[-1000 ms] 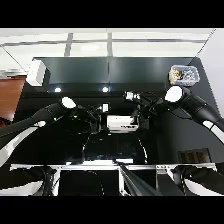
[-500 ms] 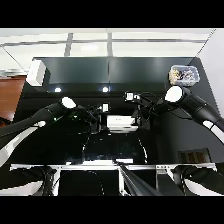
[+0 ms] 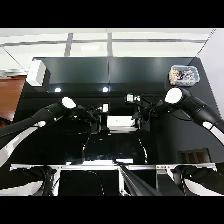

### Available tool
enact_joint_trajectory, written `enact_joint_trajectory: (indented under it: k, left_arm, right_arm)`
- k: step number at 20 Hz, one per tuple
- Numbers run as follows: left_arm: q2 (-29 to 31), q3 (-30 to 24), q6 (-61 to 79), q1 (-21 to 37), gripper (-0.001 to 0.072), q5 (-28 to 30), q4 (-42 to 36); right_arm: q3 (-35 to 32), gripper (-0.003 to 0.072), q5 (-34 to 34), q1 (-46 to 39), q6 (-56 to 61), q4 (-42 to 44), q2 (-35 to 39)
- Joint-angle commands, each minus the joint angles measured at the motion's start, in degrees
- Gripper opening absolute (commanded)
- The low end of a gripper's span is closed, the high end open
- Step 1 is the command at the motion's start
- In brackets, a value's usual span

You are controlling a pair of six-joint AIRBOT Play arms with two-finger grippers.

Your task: Fold the box and place the chain.

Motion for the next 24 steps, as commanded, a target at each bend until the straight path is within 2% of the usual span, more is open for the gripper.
enact_joint_trajectory:
  k: [1,5,6,7,8,10,12,14,18,22,24]
  left_arm:
    - [0.0,0.0,0.0,0.0,0.0355,0.1,0.0]
    - [0.0,0.0,-0.1,0.0,0.0355,0.1,0.0]
    - [0.0,0.0,-0.1,0.0,0.0355,0.1,0.0]
    - [0.0,0.0,-0.1,0.0,0.0355,0.1,0.0]
    - [0.0,0.0,-0.1,0.0,0.0355,0.1,0.0]
    - [0.0,0.0,-0.1,0.0,0.0355,0.1,0.0]
    - [0.0,0.0,-0.1,0.0,0.0355,0.1,0.0]
    - [0.0,0.0,-0.1,0.0,0.0355,0.0,0.0]
    - [0.0,0.0,-0.1,0.0,0.0357,0.0,0.0]
    - [0.0,0.0,-0.2,0.0,0.0357,0.1,0.0]
    - [0.0,0.0,-0.2,0.0,0.0358,0.1,0.0]
  right_arm:
    - [0.2,0.0374,0.4,-0.1,1.1,0.0,0.4]
    - [1.4,0.0373,2.3,-4.3,20.3,1.1,4.0]
    - [1.3,0.0332,5.3,-6.4,25.2,3.4,4.2]
    - [0.6,0.0111,8.9,-8.4,28.2,7.3,4.2]
    - [-0.9,0.0015,11.4,-9.8,28.3,11.8,4.2]
    - [-5.3,0.0016,10.2,-10.6,28.3,22.4,4.2]
    - [-10.1,0.0016,3.1,-9.5,28.3,31.7,3.9]
    - [-12.5,0.0016,-3.0,-7.9,28.8,35.6,2.6]
    - [-12.8,0.0016,-11.1,-5.7,31.9,30.4,-1.4]
    - [-12.8,0.0016,-11.1,-5.7,35.0,22.7,-3.0]
    - [-12.7,0.0016,-11.3,-5.7,34.9,22.4,-3.0]
